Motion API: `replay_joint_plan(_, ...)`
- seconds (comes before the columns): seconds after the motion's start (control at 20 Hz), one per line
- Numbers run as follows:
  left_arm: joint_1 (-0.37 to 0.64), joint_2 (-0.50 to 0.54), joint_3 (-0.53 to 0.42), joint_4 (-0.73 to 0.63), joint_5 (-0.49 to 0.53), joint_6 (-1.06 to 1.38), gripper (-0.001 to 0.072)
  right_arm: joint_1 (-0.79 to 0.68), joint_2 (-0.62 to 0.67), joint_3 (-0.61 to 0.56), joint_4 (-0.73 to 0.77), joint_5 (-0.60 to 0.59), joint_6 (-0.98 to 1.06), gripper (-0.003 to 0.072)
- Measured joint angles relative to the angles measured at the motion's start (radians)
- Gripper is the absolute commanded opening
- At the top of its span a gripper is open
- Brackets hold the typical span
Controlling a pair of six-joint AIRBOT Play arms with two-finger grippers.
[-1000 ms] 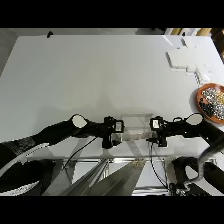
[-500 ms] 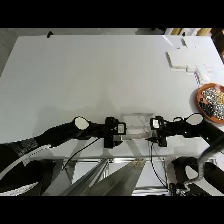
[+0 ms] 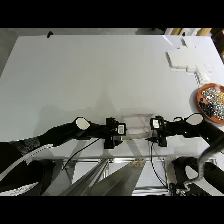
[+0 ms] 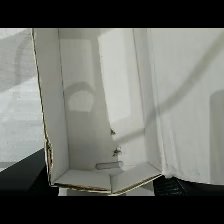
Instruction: Fold the box and place the chain.
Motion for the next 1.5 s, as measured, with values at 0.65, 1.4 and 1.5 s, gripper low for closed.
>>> replay_joint_plan(0.65, -0.001, -0.003, 0.000, -0.001, 0.021, 0.000, 0.0207, 0.000, 0.000, 0.000, 0.000, 0.000, 0.000, 0.0415)
replay_joint_plan(1.4, -0.001, -0.003, 0.000, -0.002, 0.021, -0.002, 0.0207, 0.000, 0.000, 0.000, 0.003, 0.000, 0.000, 0.0400)
replay_joint_plan(1.5, -0.001, -0.003, 0.000, -0.002, 0.021, -0.002, 0.0207, 0.000, 0.001, 0.000, 0.003, -0.001, 0.000, 0.0288)
